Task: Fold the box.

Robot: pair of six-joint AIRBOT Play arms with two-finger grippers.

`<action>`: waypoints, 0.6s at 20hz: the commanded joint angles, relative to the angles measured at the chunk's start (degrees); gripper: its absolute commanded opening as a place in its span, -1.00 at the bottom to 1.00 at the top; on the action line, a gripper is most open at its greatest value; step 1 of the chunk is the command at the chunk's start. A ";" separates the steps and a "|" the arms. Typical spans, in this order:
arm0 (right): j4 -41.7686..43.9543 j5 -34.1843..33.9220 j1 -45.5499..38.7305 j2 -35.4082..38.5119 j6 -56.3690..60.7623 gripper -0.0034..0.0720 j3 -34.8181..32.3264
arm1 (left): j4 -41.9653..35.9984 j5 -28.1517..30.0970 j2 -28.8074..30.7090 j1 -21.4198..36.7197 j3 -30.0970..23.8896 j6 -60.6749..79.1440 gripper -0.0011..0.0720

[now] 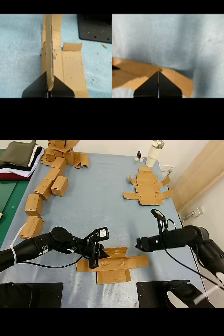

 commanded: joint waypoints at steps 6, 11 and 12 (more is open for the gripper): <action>-11.61 -10.86 31.32 18.51 4.90 -0.91 -0.92 | 0.04 -0.04 0.04 0.02 0.00 0.00 -0.94; -24.28 -7.34 58.75 14.14 11.82 -0.91 -3.98 | 0.02 -0.04 0.04 0.02 0.00 0.00 -0.94; -27.56 -7.32 64.76 12.24 14.21 -0.91 -4.72 | 0.02 -0.04 0.04 0.04 0.02 0.00 -0.94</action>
